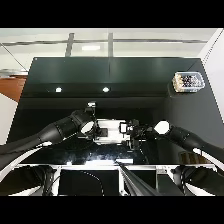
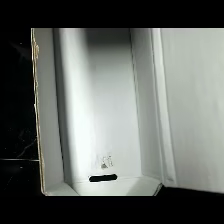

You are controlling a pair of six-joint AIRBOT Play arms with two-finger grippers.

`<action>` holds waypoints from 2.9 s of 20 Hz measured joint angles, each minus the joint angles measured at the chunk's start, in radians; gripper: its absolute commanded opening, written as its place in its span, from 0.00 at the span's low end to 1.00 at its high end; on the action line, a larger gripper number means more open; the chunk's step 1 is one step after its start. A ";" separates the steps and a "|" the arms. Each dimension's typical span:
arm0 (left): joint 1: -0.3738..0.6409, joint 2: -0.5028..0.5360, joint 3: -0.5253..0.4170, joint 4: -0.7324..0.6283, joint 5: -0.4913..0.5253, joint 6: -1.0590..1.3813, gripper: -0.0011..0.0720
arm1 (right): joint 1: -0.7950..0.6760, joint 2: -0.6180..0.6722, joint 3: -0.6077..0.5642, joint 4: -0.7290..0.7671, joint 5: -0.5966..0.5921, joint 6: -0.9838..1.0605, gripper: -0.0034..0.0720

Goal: Fold the box and place the chain.

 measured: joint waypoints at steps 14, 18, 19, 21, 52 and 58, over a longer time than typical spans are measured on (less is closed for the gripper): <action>0.000 0.000 0.000 0.000 -0.002 -0.003 0.06 | 0.000 0.000 0.000 0.002 -0.002 0.001 0.41; 0.000 0.000 0.000 -0.009 0.039 0.003 0.06 | 0.000 0.000 0.000 0.001 -0.005 0.014 1.00; 0.000 0.000 0.000 -0.012 0.024 0.000 0.06 | 0.000 0.001 0.000 -0.002 -0.002 0.031 1.00; 0.000 0.000 0.000 -0.004 0.012 0.003 0.06 | 0.000 0.017 0.000 -0.042 0.002 0.077 1.00; 0.000 0.000 0.000 0.043 -0.050 0.024 0.06 | 0.034 0.066 -0.001 0.103 0.036 0.124 0.45; 0.000 0.000 0.000 0.040 -0.049 0.025 0.06 | 0.059 0.058 -0.001 0.113 0.000 0.124 0.64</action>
